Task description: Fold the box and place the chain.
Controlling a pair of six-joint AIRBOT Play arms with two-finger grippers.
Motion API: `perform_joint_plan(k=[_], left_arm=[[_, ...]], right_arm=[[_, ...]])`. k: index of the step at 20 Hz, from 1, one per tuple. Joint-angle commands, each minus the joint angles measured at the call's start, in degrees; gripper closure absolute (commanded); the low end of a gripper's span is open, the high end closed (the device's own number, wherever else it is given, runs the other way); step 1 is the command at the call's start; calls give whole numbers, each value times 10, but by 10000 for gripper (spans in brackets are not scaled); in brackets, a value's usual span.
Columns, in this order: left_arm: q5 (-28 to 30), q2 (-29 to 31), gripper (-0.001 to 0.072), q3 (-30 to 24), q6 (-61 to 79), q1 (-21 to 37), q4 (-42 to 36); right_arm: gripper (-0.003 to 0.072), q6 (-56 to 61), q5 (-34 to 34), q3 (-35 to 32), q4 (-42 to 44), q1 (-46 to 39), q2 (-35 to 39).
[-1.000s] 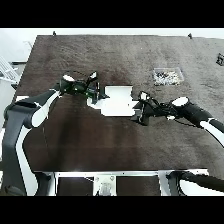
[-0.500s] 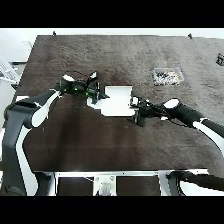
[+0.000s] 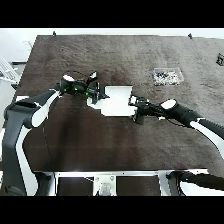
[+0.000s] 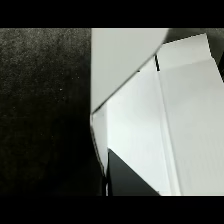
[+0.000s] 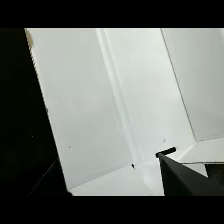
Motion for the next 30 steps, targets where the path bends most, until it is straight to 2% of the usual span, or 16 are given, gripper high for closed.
perform_joint_plan(k=[1, 6, 13, 19, 22, 30], left_arm=[[0, 0, 687, 0, 0, 0, 0], [0, 0, 687, 0, 0, 0, 0], [0, 0, 687, 0, 0, 0, -4], [0, 0, 687, 0, 0, 0, -4], [0, 0, 687, 0, 0, 0, -4], [0, 0, 687, 0, 0, 0, -4]], right_arm=[[-16, 1, -13, 2, 22, -1, 19], [-16, 0, -92, 3, 22, -4, 29], [-16, -32, -96, 10, 25, -12, 26], [-16, -49, 37, 73, 53, -57, -23], [-16, -49, 126, 108, 73, -78, -54], [-16, -71, 246, 190, 71, -123, -139]])
